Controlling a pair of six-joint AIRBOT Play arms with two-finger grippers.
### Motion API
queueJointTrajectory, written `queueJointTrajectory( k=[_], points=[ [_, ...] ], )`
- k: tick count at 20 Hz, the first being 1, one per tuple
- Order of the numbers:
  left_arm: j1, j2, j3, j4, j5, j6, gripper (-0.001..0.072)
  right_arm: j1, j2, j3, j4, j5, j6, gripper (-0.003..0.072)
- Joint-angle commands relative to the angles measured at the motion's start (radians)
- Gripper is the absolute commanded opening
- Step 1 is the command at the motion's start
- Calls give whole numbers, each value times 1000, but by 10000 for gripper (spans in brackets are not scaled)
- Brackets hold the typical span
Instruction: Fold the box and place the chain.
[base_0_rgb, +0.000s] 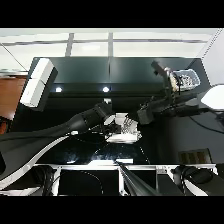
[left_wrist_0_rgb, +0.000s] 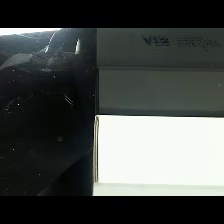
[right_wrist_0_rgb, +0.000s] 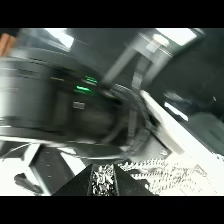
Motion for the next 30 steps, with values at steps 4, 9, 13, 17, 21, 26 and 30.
queueJointTrajectory(
  k=[4,9,13,17,21,26,30],
  points=[
    [0,0,0,0,0,0,29,-20,-7,-163,-81,-94,-4,35],
    [0,0,0,0,0,0,29,-79,-6,-159,-84,-39,-31,607],
    [0,0,0,0,-11,0,29,-310,15,-174,-191,171,-224,600],
    [0,0,0,0,-15,0,29,-419,25,-369,-209,26,-452,602],
    [0,0,0,0,-18,0,29,-332,25,-450,-175,-200,-700,707],
    [0,0,0,0,-18,0,29,-209,22,-472,-209,-262,-1003,705],
    [0,0,0,0,-18,0,29,-129,12,-480,-208,-267,-1041,705]
  ],
)
